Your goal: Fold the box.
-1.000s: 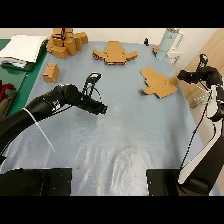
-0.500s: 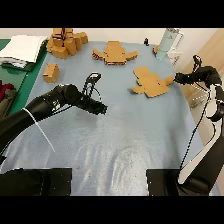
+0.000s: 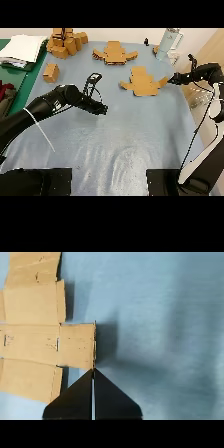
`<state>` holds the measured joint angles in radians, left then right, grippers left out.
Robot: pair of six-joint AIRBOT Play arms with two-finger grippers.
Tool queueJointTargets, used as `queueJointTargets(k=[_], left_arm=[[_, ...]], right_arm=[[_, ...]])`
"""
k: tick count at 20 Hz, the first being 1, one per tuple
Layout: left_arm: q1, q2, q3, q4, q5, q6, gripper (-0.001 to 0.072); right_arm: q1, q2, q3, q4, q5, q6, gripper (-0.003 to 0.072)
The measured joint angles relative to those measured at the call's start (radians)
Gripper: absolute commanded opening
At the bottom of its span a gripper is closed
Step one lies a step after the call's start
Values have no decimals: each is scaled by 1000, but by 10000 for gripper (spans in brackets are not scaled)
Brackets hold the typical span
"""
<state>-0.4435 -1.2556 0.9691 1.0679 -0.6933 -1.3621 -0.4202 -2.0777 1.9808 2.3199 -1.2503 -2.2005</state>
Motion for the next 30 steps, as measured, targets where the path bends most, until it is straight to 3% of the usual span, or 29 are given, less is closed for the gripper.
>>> queueJointTargets(k=[1,2,3,10,17,21,23,25,30], left_arm=[[1,0,0,2,-1,0,13],[1,0,0,3,-5,0,13],[0,0,0,1,-11,0,13],[1,0,0,2,-29,4,13],[1,0,0,-2,-32,3,14],[3,0,0,-18,-37,0,14],[0,0,0,-25,-47,0,15],[1,0,0,-30,-60,0,15],[1,0,2,-50,-91,0,14]], right_arm=[[3,10,-12,6,-13,-2,122],[8,16,-21,13,-23,-4,312],[14,19,-27,14,-28,-5,336],[21,13,-21,-29,107,-6,336],[25,-39,35,-53,133,-6,336],[41,-56,41,-53,100,-7,292],[51,-62,42,-54,81,-10,181],[65,-64,43,-47,58,-14,3],[87,-58,42,-30,-24,-14,0]])
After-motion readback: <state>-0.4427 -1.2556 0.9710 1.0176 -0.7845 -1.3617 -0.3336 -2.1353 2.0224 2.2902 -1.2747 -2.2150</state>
